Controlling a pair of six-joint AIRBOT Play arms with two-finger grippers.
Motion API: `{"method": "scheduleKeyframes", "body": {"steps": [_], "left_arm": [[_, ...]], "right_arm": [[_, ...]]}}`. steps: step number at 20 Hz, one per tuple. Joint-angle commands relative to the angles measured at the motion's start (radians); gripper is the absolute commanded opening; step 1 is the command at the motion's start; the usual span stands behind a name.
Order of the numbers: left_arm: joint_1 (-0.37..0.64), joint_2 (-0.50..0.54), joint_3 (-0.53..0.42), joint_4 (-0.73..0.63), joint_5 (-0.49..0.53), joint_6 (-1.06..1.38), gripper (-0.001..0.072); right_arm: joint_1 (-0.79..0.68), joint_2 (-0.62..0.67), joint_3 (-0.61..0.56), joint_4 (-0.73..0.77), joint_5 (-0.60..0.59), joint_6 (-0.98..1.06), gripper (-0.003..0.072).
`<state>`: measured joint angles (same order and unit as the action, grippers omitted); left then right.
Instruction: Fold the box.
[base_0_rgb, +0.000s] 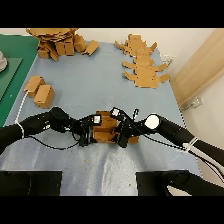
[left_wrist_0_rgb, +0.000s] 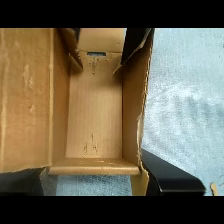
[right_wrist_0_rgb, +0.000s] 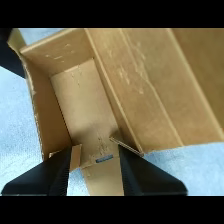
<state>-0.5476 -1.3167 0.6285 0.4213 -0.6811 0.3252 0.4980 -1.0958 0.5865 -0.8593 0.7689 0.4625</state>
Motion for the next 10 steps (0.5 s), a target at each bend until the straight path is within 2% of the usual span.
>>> {"method": "scheduleKeyframes", "body": {"steps": [1,3,4,5,6,7,10], "left_arm": [[0.000,-0.001,0.000,-0.001,0.001,-0.001,0.0335],[0.000,-0.001,0.000,-0.001,0.001,-0.001,0.0334],[0.000,-0.001,0.000,-0.001,0.001,-0.001,0.0334],[0.000,-0.001,0.000,-0.001,0.001,-0.001,0.0334],[0.000,-0.001,0.000,-0.002,0.001,-0.001,0.0335],[0.000,-0.001,0.000,-0.001,0.001,-0.001,0.0335],[0.000,-0.001,0.000,-0.001,0.001,-0.001,0.0335]], "right_arm": [[0.002,-0.002,0.000,0.011,0.002,0.001,0.0503],[0.000,-0.001,0.000,0.008,0.003,0.044,0.0503],[-0.002,0.002,0.000,-0.016,0.018,0.133,0.0502],[-0.011,0.009,0.001,-0.083,0.045,0.275,0.0427],[-0.024,0.021,0.001,-0.174,0.083,0.398,0.0125],[-0.046,0.042,0.001,-0.269,0.129,0.523,0.0019],[-0.120,0.162,0.001,-0.483,0.270,0.801,0.0003]]}}
